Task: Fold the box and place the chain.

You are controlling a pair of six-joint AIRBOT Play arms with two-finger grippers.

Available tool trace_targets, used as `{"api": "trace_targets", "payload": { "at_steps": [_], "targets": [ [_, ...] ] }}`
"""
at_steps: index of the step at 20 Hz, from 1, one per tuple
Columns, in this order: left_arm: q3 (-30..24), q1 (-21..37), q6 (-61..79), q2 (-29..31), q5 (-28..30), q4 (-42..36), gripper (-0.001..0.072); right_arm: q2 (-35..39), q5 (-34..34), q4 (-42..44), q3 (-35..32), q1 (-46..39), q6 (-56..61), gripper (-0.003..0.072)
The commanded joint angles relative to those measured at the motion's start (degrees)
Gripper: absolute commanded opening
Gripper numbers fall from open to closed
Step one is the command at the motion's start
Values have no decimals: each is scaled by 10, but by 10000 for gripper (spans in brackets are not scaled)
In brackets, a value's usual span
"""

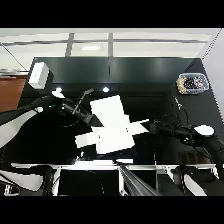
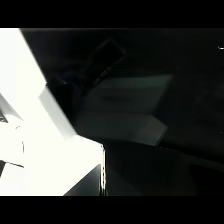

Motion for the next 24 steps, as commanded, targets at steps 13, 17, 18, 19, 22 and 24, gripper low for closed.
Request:
{"api": "trace_targets", "payload": {
  "at_steps": [13, 17, 18, 19, 22, 24],
  "targets": [
    [-58, -78, 149, 140, 200, -1, 30, 0, 162, -324, 270, -40, -23, 672],
    [-58, -116, 409, 156, 215, 41, 29, -1, 151, -377, 263, 24, -72, 672],
    [-58, -124, 419, 155, 247, 47, 29, -1, 144, -391, 258, 45, -72, 672],
    [-58, -132, 415, 154, 283, 47, 29, -1, 134, -401, 250, 63, -72, 672],
    [-58, -143, 416, 143, 349, 47, 29, -1, 102, -418, 215, 94, -72, 672],
    [-58, -142, 416, 136, 350, 52, 29, -2, 93, -417, 188, 107, -74, 672]
  ]
}}
